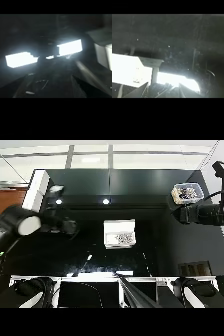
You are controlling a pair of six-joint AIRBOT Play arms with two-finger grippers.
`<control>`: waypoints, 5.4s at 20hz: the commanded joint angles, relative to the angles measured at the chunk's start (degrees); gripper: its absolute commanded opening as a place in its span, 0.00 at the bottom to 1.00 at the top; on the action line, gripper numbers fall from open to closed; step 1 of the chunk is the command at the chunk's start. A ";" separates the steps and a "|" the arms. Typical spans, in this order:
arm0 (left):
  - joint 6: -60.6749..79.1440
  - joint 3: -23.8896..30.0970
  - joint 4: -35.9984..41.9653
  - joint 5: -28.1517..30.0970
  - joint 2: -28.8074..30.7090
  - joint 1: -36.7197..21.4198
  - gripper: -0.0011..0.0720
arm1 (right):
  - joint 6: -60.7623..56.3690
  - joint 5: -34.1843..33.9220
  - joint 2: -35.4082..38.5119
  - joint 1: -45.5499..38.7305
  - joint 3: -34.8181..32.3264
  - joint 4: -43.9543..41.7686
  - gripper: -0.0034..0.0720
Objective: Fold the box and place the chain.
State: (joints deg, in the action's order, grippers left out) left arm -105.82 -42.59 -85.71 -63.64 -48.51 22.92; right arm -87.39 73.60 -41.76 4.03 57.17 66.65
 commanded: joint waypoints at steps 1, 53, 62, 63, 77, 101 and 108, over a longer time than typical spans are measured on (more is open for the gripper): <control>24.90 15.65 41.16 10.64 5.33 -17.38 0.83 | -0.02 -2.27 0.00 0.00 0.07 0.07 0.63; 122.09 8.02 60.28 16.74 -26.75 2.99 0.98 | -0.04 -1.81 -0.33 0.02 -0.15 2.49 0.63; 121.87 6.62 61.11 17.20 -27.96 3.56 0.98 | -0.07 -1.86 -0.33 0.02 -0.22 2.49 0.63; 121.87 6.62 61.07 17.46 -27.96 3.89 0.97 | -0.07 -1.88 -0.33 0.02 -0.22 2.49 0.63; 121.57 6.62 59.32 18.23 -27.91 5.31 0.41 | -0.68 -5.60 -0.33 0.02 -0.22 6.08 0.63; 121.57 6.62 59.32 18.23 -27.91 5.31 0.41 | 62.31 -4.02 -30.69 11.08 -0.17 -19.98 1.00; 121.57 6.62 59.32 18.21 -27.91 5.29 0.41 | 60.19 2.69 -28.52 11.21 -3.06 -25.66 1.00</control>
State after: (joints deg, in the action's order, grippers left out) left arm 15.75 -35.94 -26.39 -45.43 -76.40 28.21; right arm -26.81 73.21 -71.05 15.09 55.66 43.20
